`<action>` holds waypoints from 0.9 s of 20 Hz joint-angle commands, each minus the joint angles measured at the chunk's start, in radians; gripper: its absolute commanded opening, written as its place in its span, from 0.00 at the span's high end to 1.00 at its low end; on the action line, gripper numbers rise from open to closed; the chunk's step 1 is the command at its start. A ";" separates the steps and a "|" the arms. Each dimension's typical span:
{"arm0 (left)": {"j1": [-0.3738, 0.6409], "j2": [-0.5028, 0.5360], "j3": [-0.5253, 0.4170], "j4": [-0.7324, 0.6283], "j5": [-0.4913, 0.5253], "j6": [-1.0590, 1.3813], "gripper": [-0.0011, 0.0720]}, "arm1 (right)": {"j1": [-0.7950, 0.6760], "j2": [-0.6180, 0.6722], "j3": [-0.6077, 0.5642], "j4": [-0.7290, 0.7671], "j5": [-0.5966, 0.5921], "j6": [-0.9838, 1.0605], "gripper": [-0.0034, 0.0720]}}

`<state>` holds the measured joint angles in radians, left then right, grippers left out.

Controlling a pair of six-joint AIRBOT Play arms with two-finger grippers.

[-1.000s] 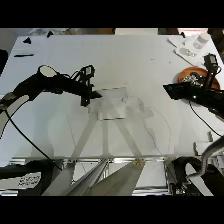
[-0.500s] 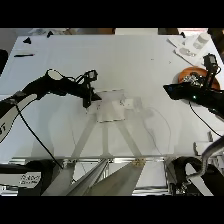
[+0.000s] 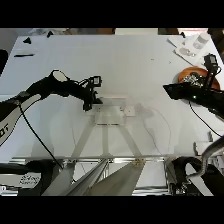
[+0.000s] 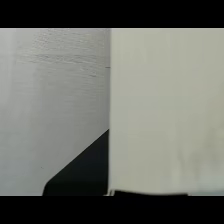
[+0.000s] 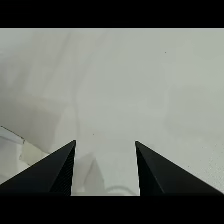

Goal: Fold the box and place the chain.

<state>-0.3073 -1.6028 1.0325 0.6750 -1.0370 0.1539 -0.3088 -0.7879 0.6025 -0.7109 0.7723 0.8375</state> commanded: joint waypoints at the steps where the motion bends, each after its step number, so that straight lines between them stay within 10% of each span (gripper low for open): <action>1: -0.018 -0.001 0.001 0.006 0.056 0.003 0.98 | -0.001 -0.001 0.000 0.000 0.010 0.003 0.42; 18: -0.017 -0.029 0.001 -0.082 -0.017 0.021 0.98 | -0.001 -0.001 0.000 -0.001 0.021 0.003 0.42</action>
